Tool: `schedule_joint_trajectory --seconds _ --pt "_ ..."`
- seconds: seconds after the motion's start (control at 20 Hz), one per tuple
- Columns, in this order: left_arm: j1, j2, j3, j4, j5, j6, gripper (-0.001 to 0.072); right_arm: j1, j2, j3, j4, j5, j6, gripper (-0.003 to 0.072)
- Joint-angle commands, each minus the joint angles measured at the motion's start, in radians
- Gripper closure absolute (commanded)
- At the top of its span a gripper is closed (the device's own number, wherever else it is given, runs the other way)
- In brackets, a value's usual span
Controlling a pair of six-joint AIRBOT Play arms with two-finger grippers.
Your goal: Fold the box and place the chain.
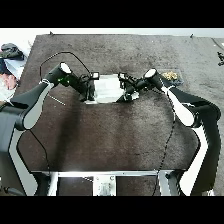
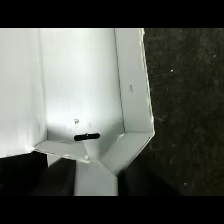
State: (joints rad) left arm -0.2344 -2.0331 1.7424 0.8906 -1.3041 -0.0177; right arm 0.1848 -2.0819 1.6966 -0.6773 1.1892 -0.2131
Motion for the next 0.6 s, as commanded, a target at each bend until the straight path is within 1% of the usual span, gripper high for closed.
schedule_joint_trajectory --seconds 0.0,0.4,0.45,0.5,0.55 --pt "0.000 -0.003 0.000 -0.066 0.008 0.011 0.0695 0.001 0.000 0.001 0.000 0.000 0.000 0.0089" --pt "0.000 -0.011 0.000 -0.167 0.003 0.027 0.0696 0.001 0.000 0.001 0.000 0.000 0.000 0.0089" --pt "0.000 -0.013 0.000 -0.174 0.003 0.027 0.0681 0.001 0.000 0.001 0.000 0.000 0.000 0.0089" --pt "0.000 -0.018 0.000 -0.173 0.010 0.030 0.0469 0.001 0.000 0.001 0.000 0.000 0.000 0.0089" --pt "0.000 -0.026 0.000 -0.174 0.014 0.026 0.0313 0.001 0.000 0.001 0.000 0.000 0.000 0.0089"
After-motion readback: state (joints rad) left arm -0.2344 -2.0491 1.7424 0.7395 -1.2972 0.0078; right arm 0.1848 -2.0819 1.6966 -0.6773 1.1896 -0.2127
